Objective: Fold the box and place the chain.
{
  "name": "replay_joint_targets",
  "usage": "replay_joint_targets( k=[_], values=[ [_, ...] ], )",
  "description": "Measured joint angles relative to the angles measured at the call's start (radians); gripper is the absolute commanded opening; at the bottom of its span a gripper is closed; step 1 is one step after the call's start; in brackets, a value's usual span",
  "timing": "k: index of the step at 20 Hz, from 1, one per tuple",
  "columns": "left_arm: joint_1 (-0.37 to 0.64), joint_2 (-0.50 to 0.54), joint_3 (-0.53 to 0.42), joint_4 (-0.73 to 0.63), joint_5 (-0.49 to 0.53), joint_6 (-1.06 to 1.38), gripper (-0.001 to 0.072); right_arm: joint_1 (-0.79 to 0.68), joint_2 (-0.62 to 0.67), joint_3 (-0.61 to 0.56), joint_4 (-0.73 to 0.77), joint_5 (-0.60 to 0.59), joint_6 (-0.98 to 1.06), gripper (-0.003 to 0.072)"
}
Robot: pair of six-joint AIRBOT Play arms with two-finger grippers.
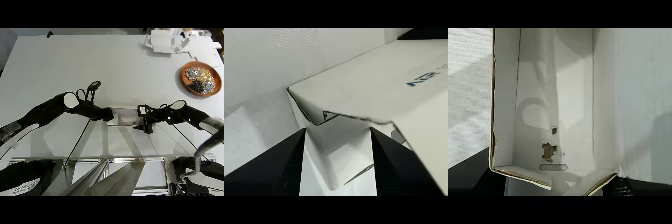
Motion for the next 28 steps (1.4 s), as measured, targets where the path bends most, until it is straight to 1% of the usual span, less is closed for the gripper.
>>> replay_joint_targets(
  k=[3, 8, 15, 21, 23, 26, 28],
  values=[
    [-0.032, -0.013, 0.029, 0.077, -0.001, -0.111, 0.0453, 0.000, 0.000, 0.000, 0.000, 0.000, 0.000, 0.0297],
    [-0.074, -0.034, 0.072, 0.159, -0.009, -0.255, 0.0454, 0.000, 0.000, 0.000, 0.000, 0.000, 0.000, 0.0297],
    [-0.137, -0.089, 0.150, 0.330, -0.086, -0.496, 0.0453, 0.000, 0.000, 0.000, 0.000, 0.000, 0.000, 0.0297],
    [-0.172, -0.131, 0.191, 0.409, -0.119, -0.682, 0.0447, 0.000, 0.000, 0.000, 0.000, 0.000, 0.000, 0.0297],
    [-0.184, -0.162, 0.225, 0.429, -0.149, -0.725, 0.0396, 0.000, 0.000, 0.000, 0.000, 0.000, 0.000, 0.0297],
    [-0.201, -0.215, 0.280, 0.453, -0.219, -0.774, 0.0378, 0.000, 0.000, 0.000, 0.000, 0.000, 0.000, 0.0297],
    [-0.208, -0.241, 0.301, 0.463, -0.249, -0.794, 0.0258, 0.000, 0.000, 0.000, 0.000, 0.000, 0.000, 0.0297]
  ],
)
